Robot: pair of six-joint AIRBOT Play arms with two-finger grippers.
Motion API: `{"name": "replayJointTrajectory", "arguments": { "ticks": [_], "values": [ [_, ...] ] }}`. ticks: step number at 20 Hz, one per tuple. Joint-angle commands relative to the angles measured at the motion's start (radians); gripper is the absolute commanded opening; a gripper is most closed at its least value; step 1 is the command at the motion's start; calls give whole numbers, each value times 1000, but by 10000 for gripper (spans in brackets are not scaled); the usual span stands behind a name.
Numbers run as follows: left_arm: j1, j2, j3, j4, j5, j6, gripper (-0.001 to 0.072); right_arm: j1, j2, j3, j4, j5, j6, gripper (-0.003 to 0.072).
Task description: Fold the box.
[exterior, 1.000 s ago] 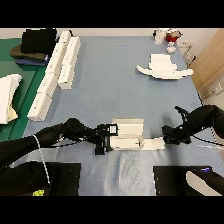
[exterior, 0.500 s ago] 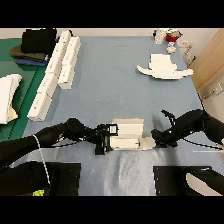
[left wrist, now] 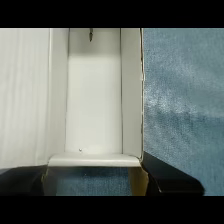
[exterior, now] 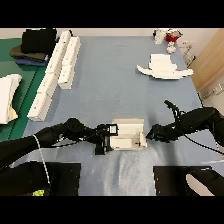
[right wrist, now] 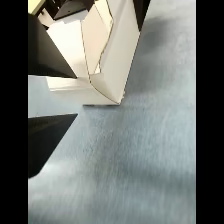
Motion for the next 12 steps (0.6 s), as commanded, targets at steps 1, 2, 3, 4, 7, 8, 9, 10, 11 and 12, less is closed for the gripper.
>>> {"name": "replayJointTrajectory", "arguments": {
  "ticks": [1, 2, 3, 4, 7, 8, 9, 10, 11, 12],
  "values": [
    [1, 0, 1, 0, 0, 0, 511, 74, 13, 5, 9, 20, -2, 350],
    [1, 0, 1, 0, 0, 0, 511, 111, 6, 5, 10, 38, -2, 350],
    [1, 0, 1, 0, 0, 0, 511, 150, 0, 5, 9, 58, -1, 350],
    [1, 0, 1, 0, 0, 0, 511, 185, -8, 5, 7, 80, 0, 350],
    [1, 0, 1, 0, 0, 0, 511, 253, -40, 8, -28, 141, 45, 350],
    [1, 0, 1, 0, 0, 0, 511, 272, -55, 19, -62, 148, 90, 350],
    [1, 0, 1, 0, 0, 0, 511, 291, -67, 35, -98, 146, 128, 350],
    [1, 0, 1, 0, -1, 0, 511, 314, -78, 57, -145, 146, 173, 350],
    [1, 0, 1, 0, -1, 0, 511, 341, -85, 78, -191, 146, 216, 350],
    [1, 0, 1, 0, 0, 0, 511, 375, -94, 102, -246, 146, 276, 350]
  ]
}}
